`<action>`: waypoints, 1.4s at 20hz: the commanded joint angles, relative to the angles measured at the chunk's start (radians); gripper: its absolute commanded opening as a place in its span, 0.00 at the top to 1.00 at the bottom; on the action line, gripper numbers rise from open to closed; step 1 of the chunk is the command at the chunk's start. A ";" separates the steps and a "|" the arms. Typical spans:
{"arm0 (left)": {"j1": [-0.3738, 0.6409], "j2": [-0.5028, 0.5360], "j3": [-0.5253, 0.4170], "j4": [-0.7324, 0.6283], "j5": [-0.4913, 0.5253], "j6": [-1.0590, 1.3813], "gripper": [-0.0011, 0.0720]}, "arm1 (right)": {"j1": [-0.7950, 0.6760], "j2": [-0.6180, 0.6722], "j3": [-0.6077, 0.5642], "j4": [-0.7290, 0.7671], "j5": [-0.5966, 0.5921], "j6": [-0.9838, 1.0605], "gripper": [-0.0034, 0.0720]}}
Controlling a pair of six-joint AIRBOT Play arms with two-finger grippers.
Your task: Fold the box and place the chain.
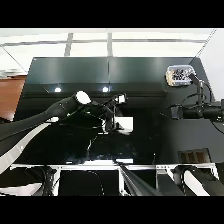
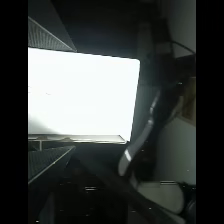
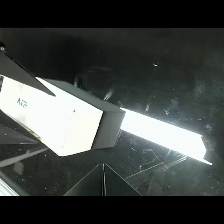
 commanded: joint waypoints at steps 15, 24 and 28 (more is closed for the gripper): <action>-0.076 -0.023 0.056 0.223 0.134 -0.233 0.62 | 0.000 0.001 0.000 0.001 -0.002 0.000 0.94; 0.501 0.027 0.249 0.817 0.137 -0.977 0.62 | 0.000 0.001 0.000 0.017 -0.045 0.016 0.94; 0.809 -0.120 0.480 0.813 0.086 -1.163 0.61 | 0.010 0.001 0.000 0.063 -0.130 0.016 0.94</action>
